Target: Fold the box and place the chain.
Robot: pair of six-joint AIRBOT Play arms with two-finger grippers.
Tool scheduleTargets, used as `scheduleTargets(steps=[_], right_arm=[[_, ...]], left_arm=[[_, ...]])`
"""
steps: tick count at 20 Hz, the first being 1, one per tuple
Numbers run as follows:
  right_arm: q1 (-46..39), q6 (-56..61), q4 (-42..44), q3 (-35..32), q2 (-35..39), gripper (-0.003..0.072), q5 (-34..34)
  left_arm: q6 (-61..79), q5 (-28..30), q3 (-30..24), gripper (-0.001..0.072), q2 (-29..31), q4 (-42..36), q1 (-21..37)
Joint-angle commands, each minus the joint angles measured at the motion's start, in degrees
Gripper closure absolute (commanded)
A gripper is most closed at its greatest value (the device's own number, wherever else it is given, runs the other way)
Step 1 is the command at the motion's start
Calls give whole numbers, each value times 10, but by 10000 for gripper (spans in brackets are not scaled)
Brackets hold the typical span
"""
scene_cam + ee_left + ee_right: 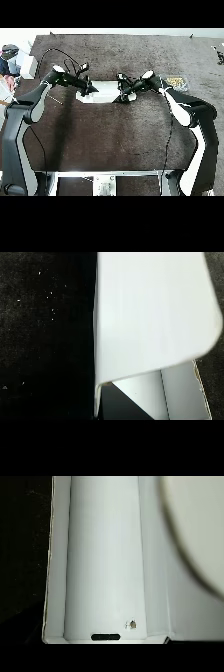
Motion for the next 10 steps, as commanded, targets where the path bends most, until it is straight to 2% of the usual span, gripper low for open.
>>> scheduleTargets(steps=[1, 2, 3, 10], right_arm=[[0, 0, -4, 0, 0, 235, -8], [0, 0, -5, 0, 0, 327, -7], [-1, 0, -5, 0, 0, 346, -8], [-1, 0, -17, 0, 0, 345, -7]], left_arm=[[0, 0, 0, 697, 0, 0, 0], [0, 0, 0, 697, 0, 0, 0], [0, 0, 0, 697, 0, 0, 0], [0, 0, 0, 697, 0, 0, 0]])
